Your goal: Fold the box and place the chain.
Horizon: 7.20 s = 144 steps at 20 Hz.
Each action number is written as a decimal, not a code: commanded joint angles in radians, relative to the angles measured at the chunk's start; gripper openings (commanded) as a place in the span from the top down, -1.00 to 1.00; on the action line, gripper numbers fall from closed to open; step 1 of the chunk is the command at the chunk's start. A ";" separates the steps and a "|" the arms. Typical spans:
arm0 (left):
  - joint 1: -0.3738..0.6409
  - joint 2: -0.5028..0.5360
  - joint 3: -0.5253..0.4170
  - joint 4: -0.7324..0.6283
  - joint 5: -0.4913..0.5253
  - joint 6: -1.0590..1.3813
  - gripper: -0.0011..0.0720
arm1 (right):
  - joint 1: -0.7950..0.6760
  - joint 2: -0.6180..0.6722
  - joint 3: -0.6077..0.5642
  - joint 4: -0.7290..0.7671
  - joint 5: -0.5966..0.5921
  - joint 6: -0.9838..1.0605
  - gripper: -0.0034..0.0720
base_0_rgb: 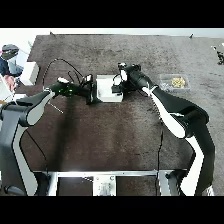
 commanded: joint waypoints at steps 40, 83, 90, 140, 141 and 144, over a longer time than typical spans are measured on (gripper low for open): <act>0.001 0.000 0.000 0.000 0.000 -0.001 0.34 | -0.632 0.124 -0.068 0.123 0.000 -0.475 0.19; 0.001 0.000 0.000 0.000 0.000 -0.001 0.34 | -0.237 0.862 -0.068 0.153 -0.388 -0.663 0.89; 0.001 0.000 0.000 0.000 0.000 -0.001 0.34 | -0.043 0.837 -0.229 0.264 -0.406 -0.663 0.89; 0.001 0.000 0.000 0.000 0.000 -0.001 0.34 | -0.572 0.403 -0.768 0.642 -0.826 -0.527 0.49; 0.001 0.000 0.000 0.000 0.000 -0.001 0.34 | -0.572 0.403 -0.768 0.642 -0.831 -0.528 0.56; 0.001 0.000 0.000 0.000 0.000 -0.001 0.34 | -0.571 0.404 -0.768 0.642 -0.814 -0.527 0.89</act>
